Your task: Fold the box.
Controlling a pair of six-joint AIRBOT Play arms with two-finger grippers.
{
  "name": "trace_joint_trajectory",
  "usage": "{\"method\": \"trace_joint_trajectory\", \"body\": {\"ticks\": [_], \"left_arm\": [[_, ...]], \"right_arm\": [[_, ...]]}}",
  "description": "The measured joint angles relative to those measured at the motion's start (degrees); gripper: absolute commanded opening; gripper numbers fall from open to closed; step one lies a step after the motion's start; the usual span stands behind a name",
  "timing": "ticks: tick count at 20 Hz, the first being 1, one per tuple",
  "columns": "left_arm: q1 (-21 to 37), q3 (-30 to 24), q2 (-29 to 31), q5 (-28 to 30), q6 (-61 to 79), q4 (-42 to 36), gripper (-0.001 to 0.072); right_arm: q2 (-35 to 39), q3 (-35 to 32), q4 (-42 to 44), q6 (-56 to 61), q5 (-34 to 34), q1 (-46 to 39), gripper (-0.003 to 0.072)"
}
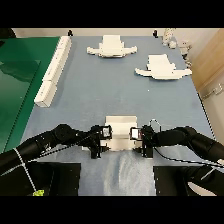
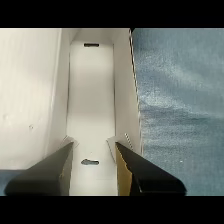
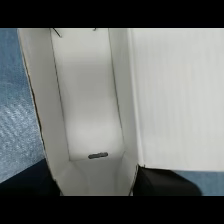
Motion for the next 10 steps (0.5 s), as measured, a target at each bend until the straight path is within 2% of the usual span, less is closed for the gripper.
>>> {"method": "trace_joint_trajectory", "body": {"ticks": [2, 3, 4, 10], "left_arm": [[0.0, 0.0, 0.0, 0.0, -0.6, 0.0, 0.0433], [0.0, 0.0, 0.0, 0.0, -0.8, 0.0, 0.0524], [0.0, 0.0, 0.0, 0.0, -1.0, 0.0, 0.0659], [0.0, 0.0, 0.0, -0.1, -1.4, 0.2, 0.0657]], "right_arm": [[0.0, 0.0, 0.0, 0.0, 0.0, 0.0, 0.0546], [0.0, 0.0, 0.0, 0.0, 0.0, 0.0, 0.0546], [0.0, 0.0, 0.0, 0.0, 0.0, 0.0, 0.0546], [0.0, 0.0, 0.2, 0.0, 0.0, 0.0, 0.0546]]}}
